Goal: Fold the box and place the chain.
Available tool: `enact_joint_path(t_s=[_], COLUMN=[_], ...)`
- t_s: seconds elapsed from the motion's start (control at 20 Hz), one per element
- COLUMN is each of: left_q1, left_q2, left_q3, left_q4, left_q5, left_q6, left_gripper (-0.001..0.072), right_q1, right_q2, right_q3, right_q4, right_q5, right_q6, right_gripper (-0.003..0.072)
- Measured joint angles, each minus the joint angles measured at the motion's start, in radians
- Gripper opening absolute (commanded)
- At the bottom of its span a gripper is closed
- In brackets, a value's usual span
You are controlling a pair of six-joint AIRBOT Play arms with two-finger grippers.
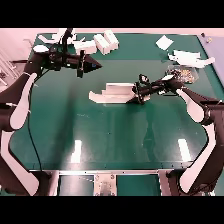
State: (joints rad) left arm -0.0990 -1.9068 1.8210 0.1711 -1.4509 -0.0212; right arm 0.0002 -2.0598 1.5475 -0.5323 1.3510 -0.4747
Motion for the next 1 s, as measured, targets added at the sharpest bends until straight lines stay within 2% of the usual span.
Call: enact_joint_path(t_s=[0.15,0.35,0.6,0.75,1.0], left_q1=[-0.001,-0.017,-0.097,-0.152,-0.188], left_q2=[0.071,0.174,0.224,0.230,0.233], left_q3=[-0.134,-0.359,-0.581,-0.640,-0.668], left_q4=[0.009,0.009,-0.015,-0.027,-0.072], left_q5=[0.108,0.229,0.415,0.528,0.600], left_q6=[0.005,0.106,0.274,0.367,0.469], left_gripper=[0.0023,0.0023,0.0029,0.0029,0.0029], right_q1=[0.000,0.000,0.000,0.000,0.000], right_q2=[0.000,0.000,0.000,0.000,0.000], right_q3=[0.000,0.000,0.000,0.000,0.000], right_q4=[0.000,0.000,0.000,0.000,0.000], right_q5=[0.000,0.001,0.002,0.003,0.003], right_q6=[0.000,0.000,0.000,0.000,0.000], right_gripper=[0.0494,0.0494,0.0495,0.0494,0.0494])
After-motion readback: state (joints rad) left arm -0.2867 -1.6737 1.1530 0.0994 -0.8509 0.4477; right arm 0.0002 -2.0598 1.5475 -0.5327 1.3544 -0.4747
